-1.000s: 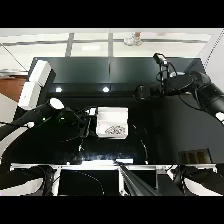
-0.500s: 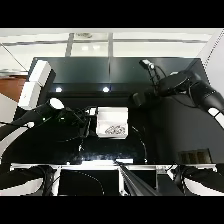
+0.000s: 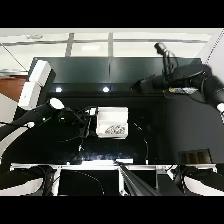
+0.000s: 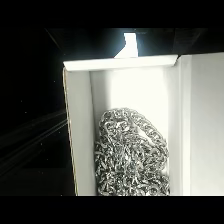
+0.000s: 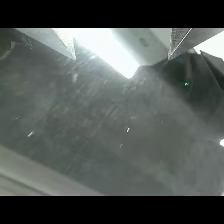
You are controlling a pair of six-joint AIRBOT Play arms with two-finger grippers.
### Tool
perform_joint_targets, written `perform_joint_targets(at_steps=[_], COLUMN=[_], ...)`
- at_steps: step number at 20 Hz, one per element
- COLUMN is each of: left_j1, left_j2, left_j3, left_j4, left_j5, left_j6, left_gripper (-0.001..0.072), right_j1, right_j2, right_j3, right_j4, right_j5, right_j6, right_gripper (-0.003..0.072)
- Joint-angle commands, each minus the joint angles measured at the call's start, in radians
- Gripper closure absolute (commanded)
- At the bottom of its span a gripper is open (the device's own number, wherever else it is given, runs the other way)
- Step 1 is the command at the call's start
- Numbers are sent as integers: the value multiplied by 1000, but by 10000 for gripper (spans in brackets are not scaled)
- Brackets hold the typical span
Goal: Fold the box and place the chain.
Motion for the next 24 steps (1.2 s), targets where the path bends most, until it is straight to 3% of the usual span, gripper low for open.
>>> perform_joint_targets(at_steps=[1, 7, 14, 19, 24], left_j1=[-1, -1, -1, -1, -1], left_j2=[-1, -1, -1, -1, -1], left_j3=[0, 0, 0, 0, 0], left_j4=[0, 0, 1, 1, 1], left_j5=[-1, -2, -2, -2, -1], left_j6=[0, 0, 0, 0, 0], left_gripper=[165, 165, 165, 165, 165], right_j1=[76, 149, 151, 155, 233], right_j2=[0, -1, 18, 52, 51], right_j3=[-121, -127, -100, -71, -73], right_j4=[64, -1, 1, -99, -212], right_j5=[79, 66, -135, -248, -213], right_j6=[-151, -194, -315, -296, -266], right_gripper=[-19, -19, -20, -20, -20])
